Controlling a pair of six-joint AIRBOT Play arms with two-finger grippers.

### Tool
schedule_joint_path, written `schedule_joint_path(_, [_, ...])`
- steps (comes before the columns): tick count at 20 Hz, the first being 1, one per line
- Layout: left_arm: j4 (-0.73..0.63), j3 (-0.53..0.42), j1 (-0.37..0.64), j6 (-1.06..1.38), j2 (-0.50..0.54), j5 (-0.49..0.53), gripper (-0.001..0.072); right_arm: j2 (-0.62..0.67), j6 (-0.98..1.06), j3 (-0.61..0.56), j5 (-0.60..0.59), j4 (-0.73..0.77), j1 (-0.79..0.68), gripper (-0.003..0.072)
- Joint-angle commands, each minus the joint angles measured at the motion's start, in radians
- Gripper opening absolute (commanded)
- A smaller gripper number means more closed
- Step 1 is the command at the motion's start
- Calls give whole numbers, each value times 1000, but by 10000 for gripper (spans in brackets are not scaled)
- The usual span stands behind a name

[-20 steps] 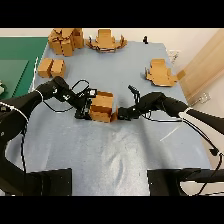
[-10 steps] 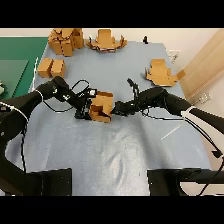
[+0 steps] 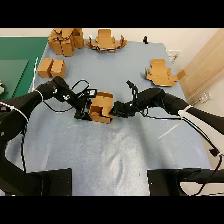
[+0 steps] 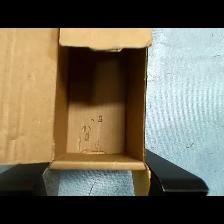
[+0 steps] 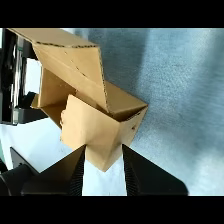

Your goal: Fold the box.

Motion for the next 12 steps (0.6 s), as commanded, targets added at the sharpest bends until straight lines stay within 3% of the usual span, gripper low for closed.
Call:
schedule_joint_path(1, [0, 1, 1, 0, 0, 0, 14, -24, 84, 53, 20, -60, 28, 380])
schedule_joint_path(3, [0, 1, 1, 0, 0, 0, 14, -50, 179, 109, 10, -147, 60, 380])
schedule_joint_path(6, [0, 1, 1, 0, 0, 0, 14, -67, 505, 193, -73, -386, 104, 381])
schedule_joint_path(12, [-2, 1, 0, 0, 0, 0, 14, -79, 789, 264, -97, -528, 185, 392])
